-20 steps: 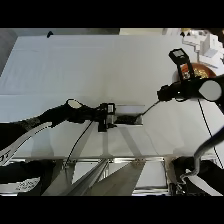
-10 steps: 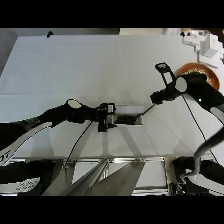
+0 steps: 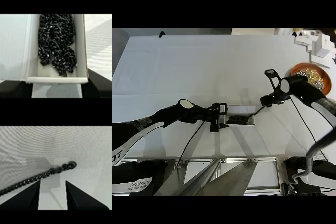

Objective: Fold the box and place the chain.

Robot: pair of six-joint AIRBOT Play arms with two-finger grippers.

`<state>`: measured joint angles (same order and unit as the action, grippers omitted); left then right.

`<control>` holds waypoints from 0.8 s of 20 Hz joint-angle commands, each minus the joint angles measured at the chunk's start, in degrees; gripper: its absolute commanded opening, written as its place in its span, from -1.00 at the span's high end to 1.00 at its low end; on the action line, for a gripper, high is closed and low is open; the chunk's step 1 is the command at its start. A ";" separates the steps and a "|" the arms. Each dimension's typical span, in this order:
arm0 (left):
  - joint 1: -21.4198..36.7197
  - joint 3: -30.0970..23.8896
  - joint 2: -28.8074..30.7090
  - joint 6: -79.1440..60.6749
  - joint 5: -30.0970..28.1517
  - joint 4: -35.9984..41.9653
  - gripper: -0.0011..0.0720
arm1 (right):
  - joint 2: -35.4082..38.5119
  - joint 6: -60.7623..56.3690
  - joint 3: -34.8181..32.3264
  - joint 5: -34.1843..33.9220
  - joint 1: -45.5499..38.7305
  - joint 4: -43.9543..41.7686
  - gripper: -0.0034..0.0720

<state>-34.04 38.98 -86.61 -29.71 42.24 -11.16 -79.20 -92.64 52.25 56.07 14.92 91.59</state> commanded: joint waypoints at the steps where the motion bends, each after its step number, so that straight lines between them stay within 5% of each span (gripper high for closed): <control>1: 0.02 0.04 0.02 -0.02 0.00 0.00 0.28 | -0.46 -0.39 -0.02 -1.16 -0.04 0.13 0.08; 16: 0.00 0.04 0.02 -0.02 -0.02 0.00 0.28 | -1.07 -3.61 -3.30 -6.36 -0.04 2.38 0.19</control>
<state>-34.04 38.98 -86.61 -29.71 42.24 -11.16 -80.16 -95.83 49.76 51.86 14.90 93.65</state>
